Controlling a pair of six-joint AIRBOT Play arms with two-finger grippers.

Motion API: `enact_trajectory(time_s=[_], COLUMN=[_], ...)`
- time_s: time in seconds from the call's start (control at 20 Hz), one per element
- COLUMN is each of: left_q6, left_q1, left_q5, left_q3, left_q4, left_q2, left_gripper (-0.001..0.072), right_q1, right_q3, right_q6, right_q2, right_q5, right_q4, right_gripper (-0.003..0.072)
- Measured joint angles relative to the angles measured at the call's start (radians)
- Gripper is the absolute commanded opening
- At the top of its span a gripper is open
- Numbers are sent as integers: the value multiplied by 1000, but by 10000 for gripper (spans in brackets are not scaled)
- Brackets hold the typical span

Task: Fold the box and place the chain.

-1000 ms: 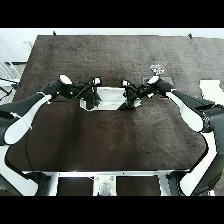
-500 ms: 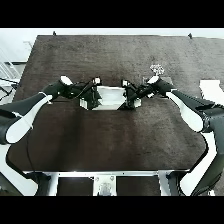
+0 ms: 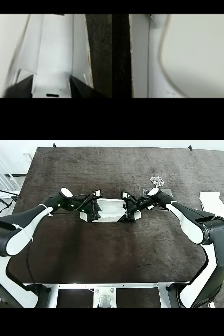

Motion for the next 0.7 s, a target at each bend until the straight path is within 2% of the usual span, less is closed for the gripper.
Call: enact_trajectory(time_s=[0.1,0.2,0.25,0.3,0.35,0.4,0.5,0.7], left_q6=[0,5,10,14,17,18,21,12], left_q1=[1,4,4,4,4,6,19,73], left_q5=[1,-2,-5,-10,-14,-19,-41,-129], left_q3=[0,0,0,0,0,0,2,5], left_q4=[14,29,34,41,47,49,49,29], left_q2=[0,0,0,0,1,2,3,13], left_gripper=[394,392,302,285,222,105,21,19], right_q1=[0,0,0,0,0,0,0,0], right_q3=[0,0,0,0,0,0,0,0], right_q6=[0,0,0,0,0,0,0,0], right_q2=[0,0,0,0,0,0,0,0], right_q5=[1,2,2,2,3,3,3,2], right_q4=[0,0,0,0,0,0,0,0], right_gripper=[579,579,579,579,579,579,579,579])
